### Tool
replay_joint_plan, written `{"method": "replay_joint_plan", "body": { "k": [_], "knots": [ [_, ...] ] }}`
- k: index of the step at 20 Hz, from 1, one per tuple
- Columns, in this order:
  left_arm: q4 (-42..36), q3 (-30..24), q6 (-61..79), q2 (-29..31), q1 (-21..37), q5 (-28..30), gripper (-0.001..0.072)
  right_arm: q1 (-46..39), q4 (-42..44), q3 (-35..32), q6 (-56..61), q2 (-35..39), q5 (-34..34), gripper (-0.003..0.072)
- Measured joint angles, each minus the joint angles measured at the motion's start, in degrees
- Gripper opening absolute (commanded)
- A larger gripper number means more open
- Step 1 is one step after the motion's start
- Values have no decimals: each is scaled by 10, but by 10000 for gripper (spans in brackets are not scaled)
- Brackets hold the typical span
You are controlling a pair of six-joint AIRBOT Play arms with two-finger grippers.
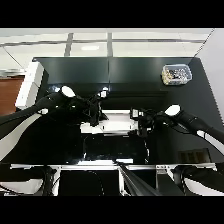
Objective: Fold the box and place the chain.
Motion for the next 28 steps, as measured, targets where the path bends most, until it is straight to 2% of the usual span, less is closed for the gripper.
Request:
{"method": "replay_joint_plan", "body": {
  "k": [20, 21, 22, 23, 25, 26, 28],
  "knots": [
    [0, 0, -1, 0, 0, 2, 29, 24, -54, 17, 63, -17, -23, 656],
    [0, 0, -1, 0, 0, 2, 29, 24, -55, 17, 63, -17, -25, 486],
    [0, 0, 0, 0, 0, 5, 32, 24, -55, 17, 65, -17, -29, 432],
    [0, 0, 0, 0, 0, 4, 116, 24, -55, 17, 66, -17, -29, 432],
    [-2, 2, -3, 0, 0, 1, 536, 24, -56, 17, 66, -17, -29, 432],
    [-1, 5, -5, 0, 1, 0, 720, 25, -57, 17, 67, -17, -29, 432],
    [8, 19, -30, 3, 9, -12, 718, 24, -57, 17, 67, -17, -29, 432]
  ]
}}
